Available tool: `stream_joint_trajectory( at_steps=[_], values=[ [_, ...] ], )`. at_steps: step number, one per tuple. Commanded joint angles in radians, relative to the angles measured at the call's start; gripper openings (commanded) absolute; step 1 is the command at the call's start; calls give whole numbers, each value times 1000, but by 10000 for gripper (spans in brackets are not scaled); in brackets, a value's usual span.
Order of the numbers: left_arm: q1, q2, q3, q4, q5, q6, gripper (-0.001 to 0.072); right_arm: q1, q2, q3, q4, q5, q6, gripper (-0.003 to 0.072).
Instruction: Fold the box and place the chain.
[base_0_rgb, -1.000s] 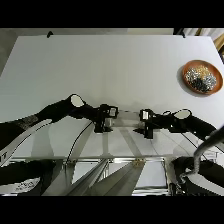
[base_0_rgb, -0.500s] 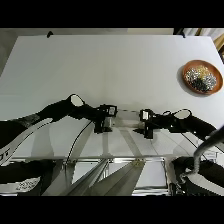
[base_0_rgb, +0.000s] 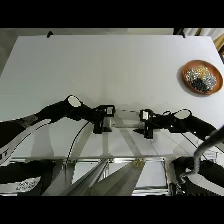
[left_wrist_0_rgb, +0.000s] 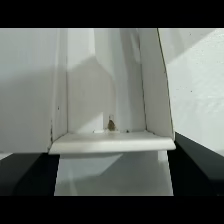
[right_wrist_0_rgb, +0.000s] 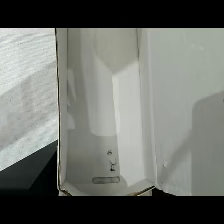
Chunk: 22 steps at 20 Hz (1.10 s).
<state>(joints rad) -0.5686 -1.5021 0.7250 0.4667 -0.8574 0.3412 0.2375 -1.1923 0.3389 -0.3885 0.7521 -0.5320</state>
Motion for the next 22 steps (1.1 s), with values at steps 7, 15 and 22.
stream_joint_trajectory(
  at_steps=[7, 15, 22],
  values=[
    [0, 3, -37, -68, 23, 61, 694, 0, 0, 0, 0, 0, 0, 408],
    [-1, 3, -37, -71, 30, 63, 215, 0, 0, 0, 0, 0, 0, 407],
    [-8, 3, -37, -70, 31, 55, 31, 0, 0, 0, 0, 0, 0, 407]
  ],
)
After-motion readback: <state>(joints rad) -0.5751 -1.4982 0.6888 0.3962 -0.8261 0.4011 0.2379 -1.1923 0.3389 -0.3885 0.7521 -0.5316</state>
